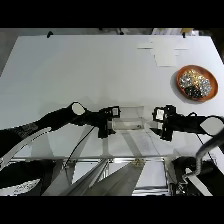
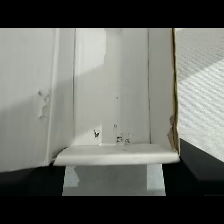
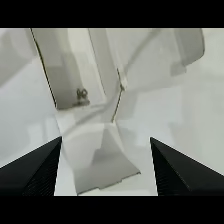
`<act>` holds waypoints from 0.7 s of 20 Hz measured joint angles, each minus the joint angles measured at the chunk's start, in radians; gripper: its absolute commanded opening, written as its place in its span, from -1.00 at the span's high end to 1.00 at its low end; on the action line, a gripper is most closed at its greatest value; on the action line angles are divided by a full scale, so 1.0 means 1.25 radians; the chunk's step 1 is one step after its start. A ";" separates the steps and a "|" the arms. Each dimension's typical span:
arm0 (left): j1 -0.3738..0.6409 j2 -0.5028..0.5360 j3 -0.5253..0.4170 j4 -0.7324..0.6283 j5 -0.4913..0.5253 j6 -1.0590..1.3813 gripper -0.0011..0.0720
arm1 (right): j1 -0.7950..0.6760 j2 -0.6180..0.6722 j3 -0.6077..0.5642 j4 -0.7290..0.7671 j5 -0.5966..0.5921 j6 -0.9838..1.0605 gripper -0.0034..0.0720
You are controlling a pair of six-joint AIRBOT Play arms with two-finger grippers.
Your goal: Fold the box and place the chain.
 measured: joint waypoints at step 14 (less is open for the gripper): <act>0.000 0.000 0.000 0.000 0.000 0.000 0.28 | 0.001 -0.116 0.000 0.331 -0.066 -0.006 0.87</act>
